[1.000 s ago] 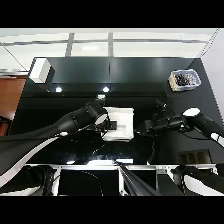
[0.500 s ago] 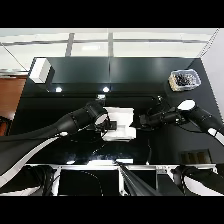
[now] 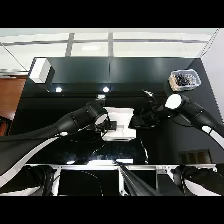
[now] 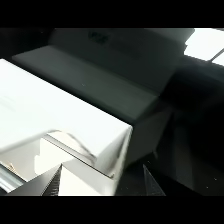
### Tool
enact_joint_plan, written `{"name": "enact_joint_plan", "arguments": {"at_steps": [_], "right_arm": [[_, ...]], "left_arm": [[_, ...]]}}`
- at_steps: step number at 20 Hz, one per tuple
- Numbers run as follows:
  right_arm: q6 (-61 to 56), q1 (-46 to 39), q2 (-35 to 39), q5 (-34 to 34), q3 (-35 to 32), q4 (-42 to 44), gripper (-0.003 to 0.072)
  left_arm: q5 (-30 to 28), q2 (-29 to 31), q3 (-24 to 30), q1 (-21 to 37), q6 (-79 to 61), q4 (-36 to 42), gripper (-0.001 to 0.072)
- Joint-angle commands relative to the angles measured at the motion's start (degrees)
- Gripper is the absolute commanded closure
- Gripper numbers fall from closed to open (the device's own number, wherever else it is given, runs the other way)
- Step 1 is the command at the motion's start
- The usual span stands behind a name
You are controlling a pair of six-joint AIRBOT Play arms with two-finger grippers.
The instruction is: Fold the box and place the chain.
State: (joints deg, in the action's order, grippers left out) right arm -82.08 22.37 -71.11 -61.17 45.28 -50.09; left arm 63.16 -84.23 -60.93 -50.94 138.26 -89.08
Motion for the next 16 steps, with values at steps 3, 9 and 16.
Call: {"name": "enact_joint_plan", "arguments": {"at_steps": [3,9,16], "right_arm": [[-7.9,4.9,0.0,1.9,2.2,-4.9,0.0094],[-11.2,6.1,0.0,2.5,2.2,-6.6,0.0094],[-15.6,6.6,0.0,2.9,2.2,-9.1,0.0094]], "left_arm": [[-0.1,0.0,0.0,0.0,0.0,0.0,0.0684],[-0.1,0.0,0.0,0.0,0.0,0.0,0.0684],[0.0,0.0,0.0,0.0,0.0,0.0,0.0684]]}}
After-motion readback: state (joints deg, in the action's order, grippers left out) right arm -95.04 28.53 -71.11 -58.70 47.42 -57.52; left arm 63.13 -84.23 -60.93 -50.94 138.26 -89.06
